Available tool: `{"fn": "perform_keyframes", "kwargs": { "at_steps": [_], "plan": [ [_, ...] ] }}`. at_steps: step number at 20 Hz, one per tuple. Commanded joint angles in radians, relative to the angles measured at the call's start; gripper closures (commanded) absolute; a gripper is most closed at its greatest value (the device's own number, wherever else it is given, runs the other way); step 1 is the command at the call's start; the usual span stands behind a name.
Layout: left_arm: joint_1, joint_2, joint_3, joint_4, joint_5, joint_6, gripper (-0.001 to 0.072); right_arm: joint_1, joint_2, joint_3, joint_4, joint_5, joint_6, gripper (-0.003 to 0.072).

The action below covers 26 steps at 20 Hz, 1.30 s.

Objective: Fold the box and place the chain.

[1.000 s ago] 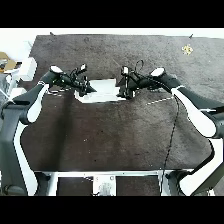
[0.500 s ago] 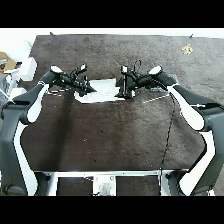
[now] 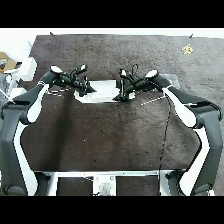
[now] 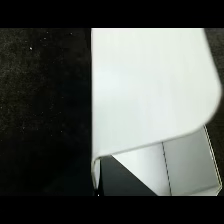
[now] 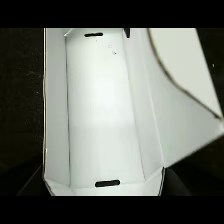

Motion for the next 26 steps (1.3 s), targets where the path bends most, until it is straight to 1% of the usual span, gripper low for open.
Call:
{"fn": "perform_keyframes", "kwargs": {
  "at_steps": [1, 9, 22, 26],
  "plan": [
    [0.0, -0.001, 0.0, 0.0, 0.002, 0.0, 0.0698, 0.009, -0.029, 0.027, 0.008, 0.025, -0.011, 0.0017],
    [0.0, -0.001, 0.0, 0.0, 0.002, 0.0, 0.0698, 0.011, -0.064, 0.045, 0.014, 0.019, -0.012, 0.0018],
    [0.0, -0.001, 0.0, 0.0, 0.002, 0.0, 0.0698, 0.016, -0.076, 0.048, 0.014, 0.018, -0.031, 0.0019],
    [0.0, 0.0, 0.0, 0.0, 0.002, 0.0, 0.0698, 0.016, -0.076, 0.048, -0.016, 0.018, -0.03, 0.0021]
  ]
}}
